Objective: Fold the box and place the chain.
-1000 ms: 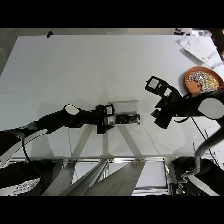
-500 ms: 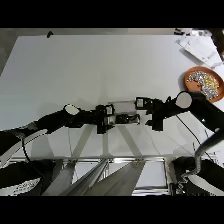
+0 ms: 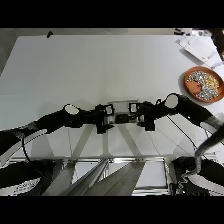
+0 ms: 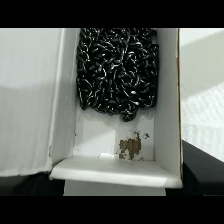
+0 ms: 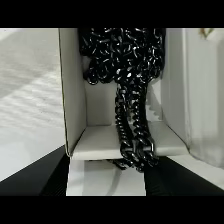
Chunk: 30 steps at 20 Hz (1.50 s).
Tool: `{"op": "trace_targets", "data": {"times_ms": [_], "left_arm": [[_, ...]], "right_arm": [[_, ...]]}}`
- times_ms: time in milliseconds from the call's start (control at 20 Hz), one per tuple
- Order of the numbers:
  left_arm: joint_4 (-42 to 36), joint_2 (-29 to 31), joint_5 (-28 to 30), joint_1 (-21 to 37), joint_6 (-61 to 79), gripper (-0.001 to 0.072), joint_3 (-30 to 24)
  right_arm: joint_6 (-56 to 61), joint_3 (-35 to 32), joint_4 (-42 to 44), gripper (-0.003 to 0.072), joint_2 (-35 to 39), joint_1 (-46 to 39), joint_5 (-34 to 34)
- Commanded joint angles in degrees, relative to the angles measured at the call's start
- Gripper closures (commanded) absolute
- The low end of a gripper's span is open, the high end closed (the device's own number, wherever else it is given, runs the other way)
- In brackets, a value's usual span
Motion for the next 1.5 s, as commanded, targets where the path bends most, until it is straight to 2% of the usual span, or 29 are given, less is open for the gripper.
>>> {"op": "trace_targets", "data": {"times_ms": [0, 150, 300, 500, 600, 700, 750, 1050, 1450], "left_arm": [[0.1, 0.0, -0.2, 0.0, 0.2, 0.0437, 0.0], [0.1, 0.0, -0.2, 0.0, 0.2, 0.0437, 0.0], [0.1, 0.0, -0.2, 0.0, 0.2, 0.0437, 0.0], [0.1, 0.0, -0.2, 0.0, 0.2, 0.0437, 0.0], [0.1, 0.0, -0.2, 0.0, 0.2, 0.0437, 0.0], [0.1, 0.0, -0.2, 0.0, 0.2, 0.0437, 0.0], [0.1, 0.0, -0.2, 0.0, 0.2, 0.0437, 0.0], [0.1, 0.0, -0.2, 0.0, 0.2, 0.0437, 0.0], [0.1, 0.0, -0.2, 0.0, 0.2, 0.0437, 0.0]], "right_arm": [[-0.6, -0.1, -2.0, 0.0224, -1.1, 0.2, -1.9], [-0.5, -0.1, -3.6, 0.0227, -1.1, 0.2, -1.9], [-0.5, -0.1, -3.6, 0.0305, -1.1, 0.2, -1.9], [-0.4, -0.1, -3.6, 0.0526, -1.1, 0.2, -1.2], [1.0, -0.1, -3.7, 0.0545, -1.1, 0.2, -1.2], [3.3, 0.0, -5.2, 0.0636, -0.7, 0.2, -0.8], [4.2, 0.0, -6.8, 0.0658, -0.1, 0.2, -0.3], [14.7, 0.0, -13.8, 0.068, 8.3, 0.2, -0.2], [28.1, 0.0, -13.5, 0.068, 22.2, 0.2, -0.3]]}}
